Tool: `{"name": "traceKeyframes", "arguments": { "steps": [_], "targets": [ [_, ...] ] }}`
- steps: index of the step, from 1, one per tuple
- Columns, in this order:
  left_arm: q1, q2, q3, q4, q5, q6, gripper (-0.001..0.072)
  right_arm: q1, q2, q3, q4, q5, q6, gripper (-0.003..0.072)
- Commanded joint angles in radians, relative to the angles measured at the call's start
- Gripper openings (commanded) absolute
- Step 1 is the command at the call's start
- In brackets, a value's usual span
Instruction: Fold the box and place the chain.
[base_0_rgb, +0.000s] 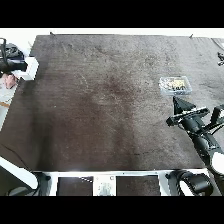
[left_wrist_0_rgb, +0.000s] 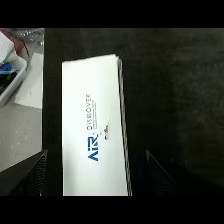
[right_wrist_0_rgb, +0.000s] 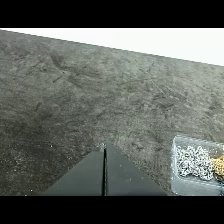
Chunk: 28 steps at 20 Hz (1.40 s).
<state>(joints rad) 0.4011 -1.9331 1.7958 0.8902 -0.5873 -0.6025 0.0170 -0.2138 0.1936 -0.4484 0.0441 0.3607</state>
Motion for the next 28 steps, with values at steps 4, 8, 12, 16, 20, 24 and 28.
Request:
{"name": "traceKeyframes", "arguments": {
  "steps": [4, 8, 12, 16, 20, 24, 28],
  "targets": [
    [0.001, 0.251, 0.001, -0.132, -0.171, -0.058, 0.0006, 0.001, 0.0, 0.0, 0.0, 0.0, 0.0, -0.0011],
    [-0.016, 0.388, -0.026, -0.27, -0.232, 0.008, 0.0007, 0.001, 0.0, 0.0, 0.0, 0.0, 0.0, -0.0011],
    [-0.078, 0.588, -0.213, -0.376, -0.093, 0.178, 0.0006, 0.001, 0.0, 0.0, 0.0, 0.0, 0.0, -0.0011],
    [-0.181, 0.865, -0.556, -0.476, 0.199, 0.354, 0.0006, 0.001, 0.0, 0.0, 0.0, 0.0, 0.0, -0.0011],
    [-0.27, 1.154, -0.909, -0.555, 0.372, 0.464, 0.0006, 0.001, 0.0, 0.0, 0.0, 0.0, 0.0, -0.0011],
    [-0.344, 1.441, -1.222, -0.558, 0.517, 0.464, 0.0006, 0.001, 0.0, 0.0, 0.0, 0.0, 0.0, -0.0011],
    [-0.359, 1.718, -1.434, -0.558, 0.554, 0.398, 0.0007, 0.001, 0.0, 0.0, 0.0, 0.0, 0.0, -0.0011]
  ]
}}
